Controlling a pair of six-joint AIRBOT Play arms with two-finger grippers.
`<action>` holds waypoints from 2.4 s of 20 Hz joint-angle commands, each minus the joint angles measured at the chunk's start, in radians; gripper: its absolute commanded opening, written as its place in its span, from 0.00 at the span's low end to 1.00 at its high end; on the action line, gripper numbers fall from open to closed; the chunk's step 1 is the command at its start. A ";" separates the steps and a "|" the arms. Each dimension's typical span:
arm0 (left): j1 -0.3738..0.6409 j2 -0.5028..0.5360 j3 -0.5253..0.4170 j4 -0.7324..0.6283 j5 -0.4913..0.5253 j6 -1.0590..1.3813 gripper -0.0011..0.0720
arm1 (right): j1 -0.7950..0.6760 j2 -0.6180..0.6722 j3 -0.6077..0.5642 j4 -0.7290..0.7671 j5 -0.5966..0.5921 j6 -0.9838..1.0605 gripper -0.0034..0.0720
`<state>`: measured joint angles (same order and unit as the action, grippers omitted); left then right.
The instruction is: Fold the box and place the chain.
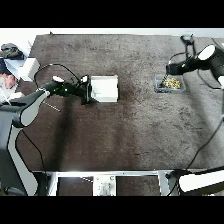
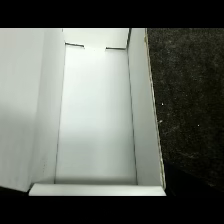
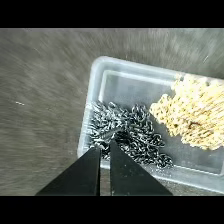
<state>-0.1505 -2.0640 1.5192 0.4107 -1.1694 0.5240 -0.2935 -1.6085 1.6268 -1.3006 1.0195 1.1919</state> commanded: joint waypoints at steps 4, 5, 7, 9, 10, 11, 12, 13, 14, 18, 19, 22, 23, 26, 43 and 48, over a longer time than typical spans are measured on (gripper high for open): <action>0.000 0.000 0.000 0.000 0.000 0.000 0.57 | 0.087 0.352 0.001 0.019 -0.122 -0.050 0.04; 0.000 0.000 0.000 0.000 0.000 0.000 0.57 | 0.108 0.401 0.001 0.019 -0.173 -0.049 0.04; 0.000 0.000 0.000 0.000 0.000 0.000 0.57 | 0.159 0.488 0.001 0.019 -0.275 -0.050 0.04; 0.000 0.000 0.000 0.000 0.000 0.000 0.57 | 0.220 0.547 0.001 0.019 -0.356 -0.049 0.04; 0.000 0.000 0.000 0.000 0.000 0.000 0.57 | 0.257 0.558 0.001 0.019 -0.377 -0.049 0.04; 0.000 0.000 0.000 0.000 0.000 0.000 0.57 | 0.293 0.562 0.001 0.019 -0.384 -0.049 0.04; 0.000 0.000 0.000 0.000 0.000 0.000 0.57 | 0.339 0.560 0.000 0.019 -0.383 -0.049 0.04; 0.000 0.000 0.000 0.000 0.000 0.000 0.57 | 0.386 0.549 0.000 0.019 -0.380 -0.049 0.04; 0.000 0.000 0.000 0.000 0.001 0.000 0.57 | 0.434 0.533 0.000 0.019 -0.375 -0.049 0.04; 0.000 0.000 0.000 0.000 0.000 0.000 0.57 | 0.599 0.423 -0.001 0.031 -0.308 -0.048 0.04; 0.000 0.000 0.000 0.000 0.000 0.000 0.57 | 0.636 0.389 -0.001 0.031 -0.278 -0.048 0.04; 0.000 0.000 0.000 0.000 0.001 0.000 0.57 | 0.703 0.292 -0.032 0.034 -0.274 -0.047 0.04; 0.000 0.000 0.000 0.000 0.001 0.000 0.57 | 0.712 0.259 -0.050 0.034 -0.283 -0.047 0.04; 0.000 0.000 0.000 0.000 0.001 0.000 0.57 | 0.714 0.171 -0.106 0.081 -0.339 -0.044 0.04; 0.000 0.000 0.000 0.000 0.002 0.000 0.57 | 0.349 0.292 -0.453 0.045 -0.256 0.190 0.67; 0.000 0.000 0.000 0.000 0.001 0.000 0.57 | 0.187 0.397 -0.797 0.045 -0.526 0.398 0.68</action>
<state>-0.1505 -2.0640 1.5192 0.4107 -1.1679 0.5240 -0.0177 -1.2613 0.9962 -1.2545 0.6571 1.4574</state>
